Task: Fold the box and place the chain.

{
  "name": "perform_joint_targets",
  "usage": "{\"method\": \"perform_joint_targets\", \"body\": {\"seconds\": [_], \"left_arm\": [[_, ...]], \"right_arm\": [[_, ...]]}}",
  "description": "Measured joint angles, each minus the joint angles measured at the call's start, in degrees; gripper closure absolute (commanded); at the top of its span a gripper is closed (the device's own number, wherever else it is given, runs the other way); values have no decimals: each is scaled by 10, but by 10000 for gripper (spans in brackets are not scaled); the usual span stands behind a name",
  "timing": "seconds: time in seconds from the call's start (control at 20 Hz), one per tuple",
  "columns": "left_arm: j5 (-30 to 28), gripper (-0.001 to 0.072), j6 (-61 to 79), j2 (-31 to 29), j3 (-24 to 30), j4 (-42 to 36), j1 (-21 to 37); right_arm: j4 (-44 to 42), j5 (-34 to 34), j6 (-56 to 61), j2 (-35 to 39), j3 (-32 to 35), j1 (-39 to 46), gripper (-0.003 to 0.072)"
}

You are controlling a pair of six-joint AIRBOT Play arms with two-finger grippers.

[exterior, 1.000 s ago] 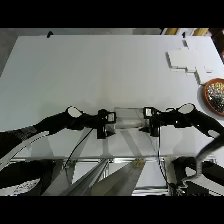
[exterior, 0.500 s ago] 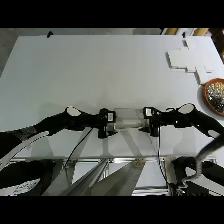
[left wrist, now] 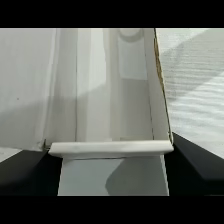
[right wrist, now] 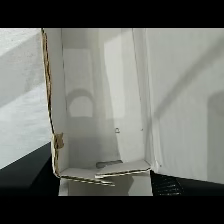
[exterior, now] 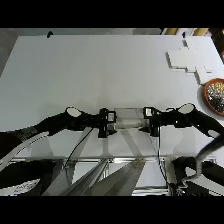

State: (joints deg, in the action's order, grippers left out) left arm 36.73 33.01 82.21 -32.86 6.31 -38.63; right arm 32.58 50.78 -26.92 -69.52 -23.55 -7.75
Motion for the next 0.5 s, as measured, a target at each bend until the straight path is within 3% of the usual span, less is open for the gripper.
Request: {"method": "perform_joint_targets", "body": {"seconds": [0.1, 0.15, 0.5], "left_arm": [[0, 580, -1, 0, 0, 1, -1], [0, 660, -1, 0, 0, 2, -1], [-7, 659, -2, 0, 0, 10, -10]], "right_arm": [[0, 0, 0, 0, 0, 0, 286], [0, 0, 0, 0, 0, 0, 286], [0, 1, 0, 0, 0, 0, 286]]}}
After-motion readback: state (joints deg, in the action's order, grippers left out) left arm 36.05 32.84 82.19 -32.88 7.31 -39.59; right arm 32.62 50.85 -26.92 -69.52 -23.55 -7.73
